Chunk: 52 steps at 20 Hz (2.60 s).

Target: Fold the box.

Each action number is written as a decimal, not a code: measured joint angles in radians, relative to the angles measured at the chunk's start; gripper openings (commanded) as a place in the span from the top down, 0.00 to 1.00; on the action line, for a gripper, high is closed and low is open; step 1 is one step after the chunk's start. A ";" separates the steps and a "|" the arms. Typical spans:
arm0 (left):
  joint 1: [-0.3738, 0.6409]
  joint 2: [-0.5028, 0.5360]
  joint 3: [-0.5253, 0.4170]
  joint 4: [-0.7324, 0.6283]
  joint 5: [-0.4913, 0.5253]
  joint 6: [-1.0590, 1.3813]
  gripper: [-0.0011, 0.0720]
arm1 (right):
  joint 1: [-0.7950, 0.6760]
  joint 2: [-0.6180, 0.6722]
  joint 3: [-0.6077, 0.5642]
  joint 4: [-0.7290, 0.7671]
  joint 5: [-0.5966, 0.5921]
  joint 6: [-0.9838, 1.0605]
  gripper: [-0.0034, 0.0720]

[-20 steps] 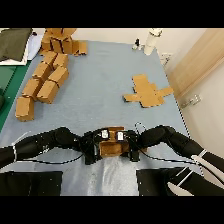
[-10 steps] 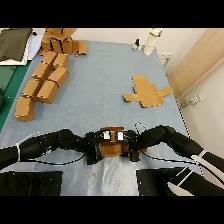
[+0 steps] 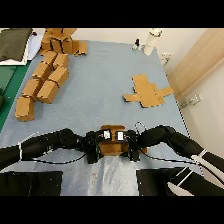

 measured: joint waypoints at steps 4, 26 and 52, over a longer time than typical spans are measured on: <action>0.001 -0.002 -0.001 0.001 -0.002 0.001 0.35 | 0.000 0.000 0.000 0.000 0.000 0.000 0.21; 0.001 -0.003 -0.001 0.002 -0.005 0.000 0.35 | 0.000 0.004 0.000 -0.002 -0.013 0.009 0.00; 0.001 -0.003 -0.001 0.002 -0.006 0.000 0.35 | -0.011 0.296 0.137 -0.009 -0.174 1.615 0.95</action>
